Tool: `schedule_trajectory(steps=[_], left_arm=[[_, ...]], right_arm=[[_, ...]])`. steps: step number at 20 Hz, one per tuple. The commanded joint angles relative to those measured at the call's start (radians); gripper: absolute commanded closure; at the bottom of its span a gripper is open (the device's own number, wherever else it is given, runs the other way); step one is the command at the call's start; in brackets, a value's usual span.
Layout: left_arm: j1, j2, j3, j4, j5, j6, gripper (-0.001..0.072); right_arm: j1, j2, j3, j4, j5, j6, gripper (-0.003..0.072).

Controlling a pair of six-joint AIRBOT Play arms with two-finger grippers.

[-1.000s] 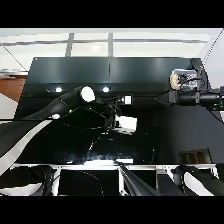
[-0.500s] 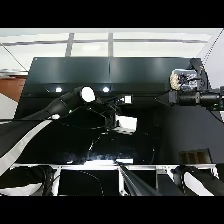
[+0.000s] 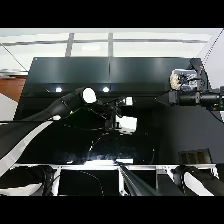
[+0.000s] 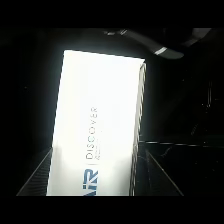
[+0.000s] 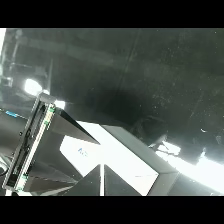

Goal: Fold the box and place the chain.

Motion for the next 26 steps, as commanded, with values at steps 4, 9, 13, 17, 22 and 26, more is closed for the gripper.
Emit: schedule_trajectory(steps=[4, 9, 13, 17, 22, 26], left_arm=[[-0.003, 0.000, 0.000, 0.023, 0.000, -0.008, 0.0000], [-0.003, 0.001, 0.000, 0.023, 0.017, -0.008, 0.0000], [-0.003, 0.001, 0.000, 0.023, 0.013, -0.015, 0.0000], [-0.003, 0.000, 0.000, 0.023, 0.014, -0.020, -0.0001], [-0.011, 0.000, 0.000, 0.023, 0.014, -0.031, -0.0001], [-0.023, 0.000, 0.000, 0.042, 0.016, -0.031, 0.0000]], right_arm=[[0.000, 0.001, -0.001, 0.000, 0.000, 0.000, 0.0659], [0.000, 0.001, -0.001, 0.000, 0.000, 0.000, 0.0659], [0.000, 0.001, -0.001, 0.000, 0.000, 0.000, 0.0659], [0.000, 0.001, -0.001, 0.000, 0.000, 0.000, 0.0659], [0.000, 0.001, -0.001, 0.000, 0.000, 0.000, 0.0659], [0.000, 0.001, -0.001, 0.000, 0.000, -0.002, 0.0659]])
